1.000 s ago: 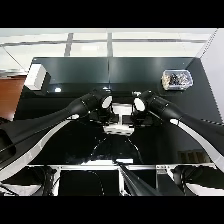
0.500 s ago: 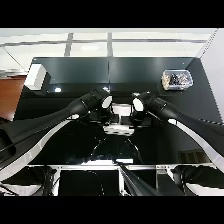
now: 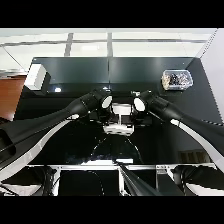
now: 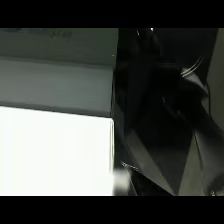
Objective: Fold the box and place the chain.
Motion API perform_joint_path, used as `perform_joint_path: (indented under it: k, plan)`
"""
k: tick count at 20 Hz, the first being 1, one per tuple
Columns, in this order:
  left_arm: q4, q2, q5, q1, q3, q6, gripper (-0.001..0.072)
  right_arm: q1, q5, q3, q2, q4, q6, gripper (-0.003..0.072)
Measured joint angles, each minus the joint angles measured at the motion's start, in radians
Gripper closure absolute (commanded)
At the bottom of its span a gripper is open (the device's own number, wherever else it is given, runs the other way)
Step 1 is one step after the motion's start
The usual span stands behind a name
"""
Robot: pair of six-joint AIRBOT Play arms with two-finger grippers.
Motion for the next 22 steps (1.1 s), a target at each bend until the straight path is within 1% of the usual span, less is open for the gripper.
perform_joint_path:
  k: [3, 5, 7, 9, 11, 12, 13, 15, 18, 20, 22]
  plan:
    - [-0.003, 0.000, 0.001, 0.000, 0.000, 0.000, 0.0683, -0.001, 0.019, 0.015, 0.090, -0.031, -0.047, 0.0370]
    - [-0.003, 0.000, 0.012, 0.000, 0.000, 0.000, 0.0683, -0.014, 0.041, 0.026, 0.173, -0.087, -0.084, 0.0370]
    - [-0.003, 0.000, 0.016, 0.000, 0.000, -0.001, 0.0683, -0.045, 0.072, 0.031, 0.248, -0.192, -0.115, 0.0370]
    - [-0.003, 0.000, 0.022, 0.000, 0.000, -0.001, 0.0683, -0.099, 0.100, 0.033, 0.296, -0.340, -0.132, 0.0371]
    - [-0.003, 0.000, 0.027, 0.000, 0.000, -0.002, 0.0683, -0.185, 0.087, 0.029, 0.322, -0.457, -0.143, 0.0368]
    - [-0.003, 0.000, 0.031, 0.001, 0.000, -0.002, 0.0683, -0.231, 0.059, 0.024, 0.327, -0.488, -0.145, 0.0285]
    - [-0.003, 0.000, 0.034, 0.002, 0.000, -0.003, 0.0683, -0.284, 0.021, 0.016, 0.329, -0.512, -0.141, 0.0042]
    - [-0.003, 0.000, 0.035, 0.004, 0.000, -0.004, 0.0683, -0.381, -0.058, 0.003, 0.311, -0.523, -0.122, 0.0028]
    - [-0.003, 0.000, 0.038, 0.005, 0.000, -0.003, 0.0683, -0.522, -0.161, 0.006, 0.227, -0.451, -0.107, 0.0029]
    - [-0.003, 0.000, 0.040, 0.006, 0.000, -0.003, 0.0683, -0.593, -0.214, 0.054, 0.142, -0.385, -0.120, 0.0029]
    - [-0.004, 0.000, 0.040, 0.006, 0.000, -0.001, 0.0683, -0.648, -0.233, 0.146, 0.037, -0.329, -0.139, 0.0029]
